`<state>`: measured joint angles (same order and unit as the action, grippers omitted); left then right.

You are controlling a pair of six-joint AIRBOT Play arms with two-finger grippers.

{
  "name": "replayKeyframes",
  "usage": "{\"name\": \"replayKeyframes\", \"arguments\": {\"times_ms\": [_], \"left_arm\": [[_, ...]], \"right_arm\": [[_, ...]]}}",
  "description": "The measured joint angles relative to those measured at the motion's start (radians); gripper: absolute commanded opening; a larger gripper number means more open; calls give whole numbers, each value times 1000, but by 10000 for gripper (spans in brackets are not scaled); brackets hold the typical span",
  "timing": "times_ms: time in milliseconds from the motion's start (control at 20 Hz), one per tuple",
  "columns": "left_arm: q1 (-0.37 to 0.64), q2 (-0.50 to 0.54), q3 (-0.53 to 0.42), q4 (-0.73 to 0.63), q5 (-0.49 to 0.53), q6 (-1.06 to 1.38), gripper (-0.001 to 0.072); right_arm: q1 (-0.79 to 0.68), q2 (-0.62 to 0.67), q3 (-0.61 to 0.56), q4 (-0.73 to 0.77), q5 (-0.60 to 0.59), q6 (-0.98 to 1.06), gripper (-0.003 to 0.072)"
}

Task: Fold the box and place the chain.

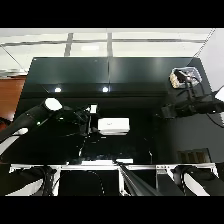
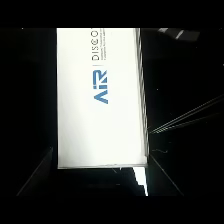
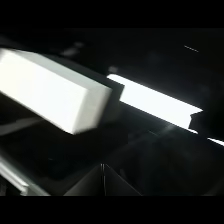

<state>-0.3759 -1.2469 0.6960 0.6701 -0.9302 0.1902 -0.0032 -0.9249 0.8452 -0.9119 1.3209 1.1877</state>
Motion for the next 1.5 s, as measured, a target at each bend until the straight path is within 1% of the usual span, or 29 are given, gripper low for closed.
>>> {"name": "replayKeyframes", "arguments": {"times_ms": [150,300,400,550,700,800,1050,1250,1500], "left_arm": [[-6,75,10,23,-35,-79,715],[-44,90,40,-19,-24,-138,713],[-79,55,82,-37,5,-188,713],[-112,-39,157,-51,13,-273,713],[-126,-123,211,-56,-26,-321,714],[-132,-153,228,-57,-46,-336,713],[-164,-180,243,-48,-65,-351,713],[-190,-188,250,-18,-54,-355,713],[-200,-194,274,-2,-45,-355,713]], "right_arm": [[-57,24,0,-47,18,15,19],[-84,33,0,-65,12,19,19],[-91,36,0,-72,2,22,19],[-96,38,0,-77,-8,23,19],[-98,38,0,-79,-14,24,19],[-98,38,0,-79,-14,24,19],[-98,38,0,-79,-27,24,19],[-98,38,0,-78,-42,24,18],[-99,38,0,-73,-48,24,19]]}}
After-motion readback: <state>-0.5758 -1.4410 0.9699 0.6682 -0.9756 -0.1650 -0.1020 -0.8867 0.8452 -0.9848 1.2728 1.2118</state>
